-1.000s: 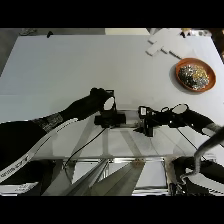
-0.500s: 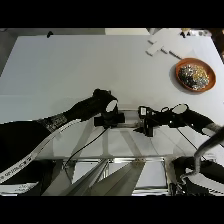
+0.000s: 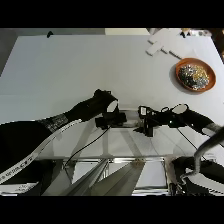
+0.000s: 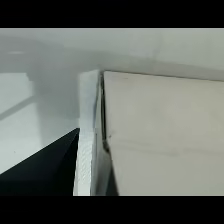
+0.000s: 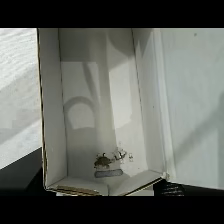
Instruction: Fold the box and place the chain.
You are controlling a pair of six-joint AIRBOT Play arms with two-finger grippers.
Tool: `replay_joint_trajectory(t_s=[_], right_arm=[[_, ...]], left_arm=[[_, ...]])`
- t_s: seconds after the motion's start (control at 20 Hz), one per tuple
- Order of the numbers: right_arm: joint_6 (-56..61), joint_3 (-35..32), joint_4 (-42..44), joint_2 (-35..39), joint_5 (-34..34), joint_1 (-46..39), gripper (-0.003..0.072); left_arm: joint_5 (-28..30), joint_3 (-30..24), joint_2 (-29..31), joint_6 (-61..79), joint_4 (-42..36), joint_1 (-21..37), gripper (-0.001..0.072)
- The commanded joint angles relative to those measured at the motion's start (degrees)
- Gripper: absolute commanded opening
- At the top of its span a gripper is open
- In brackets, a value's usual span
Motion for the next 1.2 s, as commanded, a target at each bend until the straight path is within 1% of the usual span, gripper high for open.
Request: replay_joint_trajectory(t_s=[0.0,0.1,0.15,0.25,0.35,0.6,0.7,0.75,0.8,0.95,1.0,1.05,1.1,1.15], right_arm=[[-0.13,-0.02,-0.09,0.02,0.00,-0.02,0.0237],[-0.13,-0.02,-0.09,0.02,0.02,0.00,0.0237],[-0.13,-0.02,-0.09,0.02,0.00,-0.02,0.0237],[-0.13,-0.02,-0.09,0.02,0.02,-0.02,0.0237],[-0.13,-0.02,-0.09,0.02,0.02,0.00,0.0237],[-0.13,-0.02,-0.09,0.02,0.00,0.00,0.0237],[-0.13,-0.02,-0.09,0.02,0.02,0.00,0.0237],[-0.13,-0.02,-0.09,0.02,0.02,0.00,0.0237],[-0.13,-0.02,-0.09,0.02,0.02,0.00,0.0237],[-0.13,-0.02,-0.09,0.02,0.02,0.00,0.0237],[-0.13,-0.02,-0.09,0.02,0.02,-0.02,0.0237],[-0.13,-0.02,-0.09,0.02,0.00,0.00,0.0237],[-0.13,-0.02,-0.09,0.02,0.02,0.00,0.0237],[-0.13,-0.02,-0.09,0.02,0.02,0.00,0.0237]], left_arm=[[-1.38,0.07,0.33,2.21,-0.90,0.55,0.0480],[-2.38,0.17,0.50,4.83,-1.11,1.05,0.0474],[-2.49,0.17,0.55,6.64,-1.05,1.31,0.0451],[-2.45,0.17,0.57,11.52,-0.26,1.27,0.0260],[-2.45,0.17,0.55,13.25,0.37,1.20,0.0252],[-2.34,0.15,-0.66,11.43,0.66,1.16,0.0244],[-2.21,0.15,-0.87,11.50,0.70,1.01,0.0085],[-2.25,0.15,-0.85,11.50,0.68,1.03,0.0019],[-2.25,0.15,-0.85,11.50,0.72,1.05,0.0003],[-2.86,0.15,-0.85,9.77,1.07,1.09,0.0003],[-2.86,0.15,-0.81,9.86,1.07,1.09,0.0013],[-2.78,0.15,-0.70,10.36,1.05,1.09,0.0088],[-2.84,0.15,-0.50,10.47,0.94,1.09,0.0287],[-2.91,0.15,-0.09,10.80,0.85,1.42,0.0513]])
